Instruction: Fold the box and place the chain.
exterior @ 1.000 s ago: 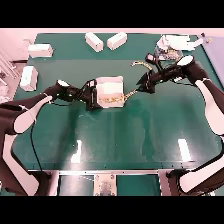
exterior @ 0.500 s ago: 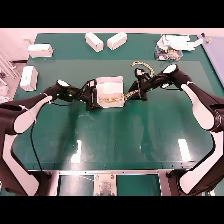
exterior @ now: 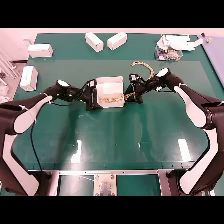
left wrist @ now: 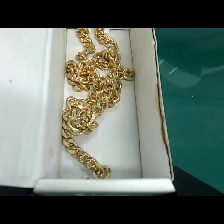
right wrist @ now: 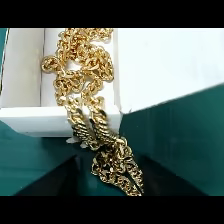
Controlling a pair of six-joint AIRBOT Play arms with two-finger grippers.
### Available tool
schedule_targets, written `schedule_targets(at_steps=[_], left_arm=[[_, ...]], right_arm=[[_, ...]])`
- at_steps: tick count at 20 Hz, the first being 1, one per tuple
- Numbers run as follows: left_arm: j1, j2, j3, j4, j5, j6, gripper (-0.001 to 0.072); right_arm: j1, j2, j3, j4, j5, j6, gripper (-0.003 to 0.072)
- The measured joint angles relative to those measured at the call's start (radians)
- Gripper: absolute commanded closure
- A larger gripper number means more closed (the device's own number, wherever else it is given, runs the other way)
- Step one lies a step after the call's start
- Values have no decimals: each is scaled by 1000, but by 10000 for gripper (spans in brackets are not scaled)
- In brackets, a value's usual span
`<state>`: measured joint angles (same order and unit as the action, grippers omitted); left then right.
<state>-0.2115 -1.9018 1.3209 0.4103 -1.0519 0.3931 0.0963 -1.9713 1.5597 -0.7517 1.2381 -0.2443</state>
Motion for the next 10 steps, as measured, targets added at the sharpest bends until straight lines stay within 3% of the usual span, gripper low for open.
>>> schedule_targets(at_steps=[2,3,5,10], left_arm=[[0,0,0,0,0,0,331],[0,0,0,0,0,0,331],[0,0,0,0,0,0,331],[0,0,0,0,0,0,331]], right_arm=[[0,-6,1,2,-2,-2,480],[1,-9,1,6,-2,-1,494],[1,-12,1,8,-3,9,675],[1,-5,25,-18,2,76,675]])
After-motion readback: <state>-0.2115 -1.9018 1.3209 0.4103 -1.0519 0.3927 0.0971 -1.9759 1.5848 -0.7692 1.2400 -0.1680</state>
